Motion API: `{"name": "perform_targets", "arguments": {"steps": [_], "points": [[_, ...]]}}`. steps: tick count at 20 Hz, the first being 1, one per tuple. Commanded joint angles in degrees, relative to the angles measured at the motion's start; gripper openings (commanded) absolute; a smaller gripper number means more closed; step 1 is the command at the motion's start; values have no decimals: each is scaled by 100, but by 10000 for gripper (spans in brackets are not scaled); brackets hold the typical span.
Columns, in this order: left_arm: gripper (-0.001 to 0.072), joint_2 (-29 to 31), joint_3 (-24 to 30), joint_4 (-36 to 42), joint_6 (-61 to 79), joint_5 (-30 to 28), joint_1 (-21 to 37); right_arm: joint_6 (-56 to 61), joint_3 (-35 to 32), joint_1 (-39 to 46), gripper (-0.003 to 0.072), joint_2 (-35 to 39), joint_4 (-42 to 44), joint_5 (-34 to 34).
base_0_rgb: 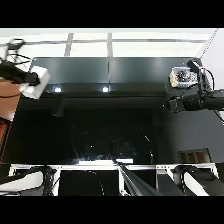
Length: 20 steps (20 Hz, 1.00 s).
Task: Fold the box and place the chain.
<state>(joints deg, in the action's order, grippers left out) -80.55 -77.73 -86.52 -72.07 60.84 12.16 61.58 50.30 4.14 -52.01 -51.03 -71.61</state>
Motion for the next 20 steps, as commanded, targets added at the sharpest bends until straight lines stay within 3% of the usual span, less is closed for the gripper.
{"name": "perform_targets", "arguments": {"steps": [1,6,11,12,13,15,17,18,19,20], "points": [[355,-879,-579,181,289,-999,837,85,-2,4,14,4,0,92],[355,-2559,-2151,387,219,-1373,787,348,-2,4,14,4,17,249],[356,-3471,-2859,1456,227,-1040,782,470,-2,4,14,4,17,466],[411,-3517,-2896,1502,223,-894,774,468,-2,4,14,4,17,474],[670,-3497,-2933,1421,225,-741,750,468,-2,4,14,2,17,463],[703,-3451,-3491,1113,111,57,732,466,-2,4,14,2,15,365],[702,-3405,-4500,970,-72,1161,723,463,-2,4,14,4,9,356],[644,-3274,-4859,890,-415,1617,719,459,-2,2,14,2,-4,402],[397,-3010,-4889,857,-1082,1899,719,431,-2,2,14,0,-4,474],[71,-2651,-4682,957,-1445,2116,723,315,-2,2,14,0,2,503]]}}
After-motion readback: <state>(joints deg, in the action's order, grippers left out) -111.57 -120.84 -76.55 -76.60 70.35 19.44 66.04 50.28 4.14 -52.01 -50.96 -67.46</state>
